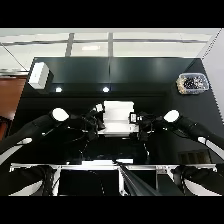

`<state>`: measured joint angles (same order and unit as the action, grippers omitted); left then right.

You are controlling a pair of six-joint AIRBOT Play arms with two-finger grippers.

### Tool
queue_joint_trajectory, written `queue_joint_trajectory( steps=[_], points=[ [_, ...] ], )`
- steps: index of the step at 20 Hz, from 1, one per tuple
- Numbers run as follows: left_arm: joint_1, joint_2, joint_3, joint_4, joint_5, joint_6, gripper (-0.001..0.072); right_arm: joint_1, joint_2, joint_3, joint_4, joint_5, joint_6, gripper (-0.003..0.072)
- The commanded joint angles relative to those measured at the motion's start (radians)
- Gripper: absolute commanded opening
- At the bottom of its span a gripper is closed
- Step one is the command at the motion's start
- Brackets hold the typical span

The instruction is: Fold the box and place the chain.

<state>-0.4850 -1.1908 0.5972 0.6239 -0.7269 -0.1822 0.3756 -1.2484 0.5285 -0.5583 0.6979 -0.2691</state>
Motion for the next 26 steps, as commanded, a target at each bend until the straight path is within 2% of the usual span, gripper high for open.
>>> queue_joint_trajectory(
  steps=[1,3,5,8,9,10,12,14,16,20,23,24,25,26],
  points=[
    [0.105,0.123,0.014,0.301,-0.007,-0.284,0.0029,0.001,-0.001,0.000,0.000,0.001,0.000,0.0430],
    [0.212,0.216,0.014,0.472,-0.039,-0.421,0.0030,0.001,-0.001,0.000,0.000,0.001,0.000,0.0430],
    [0.307,0.276,0.012,0.551,-0.094,-0.458,0.0029,0.001,-0.001,0.000,0.000,0.001,0.000,0.0430],
    [0.444,0.255,-0.018,0.552,-0.111,-1.009,0.0029,0.001,-0.001,0.000,0.000,0.001,0.000,0.0431],
    [0.492,0.223,-0.035,0.520,-0.151,-1.205,0.0030,0.000,-0.001,0.000,0.000,0.001,0.000,0.0431],
    [0.533,0.182,-0.053,0.442,-0.204,-1.292,0.0031,0.000,-0.001,0.000,0.000,0.001,0.000,0.0431],
    [0.576,0.066,-0.087,0.176,-0.340,-1.089,0.0029,0.001,-0.001,0.000,0.000,0.001,0.000,0.0431],
    [0.555,-0.055,-0.103,-0.034,-0.404,-0.915,0.0028,0.001,-0.001,0.000,0.000,0.001,0.000,0.0431],
    [0.482,-0.143,-0.101,-0.130,-0.373,-0.845,0.0027,0.001,-0.001,0.000,0.000,0.001,0.000,0.0431],
    [0.327,-0.201,-0.073,-0.195,-0.294,-0.833,0.0028,0.001,-0.001,0.000,0.000,0.000,0.000,0.0431],
    [0.302,-0.200,-0.006,-0.194,-0.322,-0.748,0.0036,0.000,-0.001,0.000,0.000,0.001,0.000,0.0431],
    [0.303,-0.200,0.021,-0.191,-0.347,-0.706,0.0107,0.000,-0.001,0.000,0.000,0.001,0.000,0.0431],
    [0.305,-0.200,0.045,-0.187,-0.364,-0.690,0.0271,0.000,-0.001,0.000,0.000,0.001,0.000,0.0431],
    [0.306,-0.200,0.067,-0.187,-0.381,-0.680,0.0524,0.001,-0.001,0.000,0.000,0.001,0.000,0.0431]
  ],
)
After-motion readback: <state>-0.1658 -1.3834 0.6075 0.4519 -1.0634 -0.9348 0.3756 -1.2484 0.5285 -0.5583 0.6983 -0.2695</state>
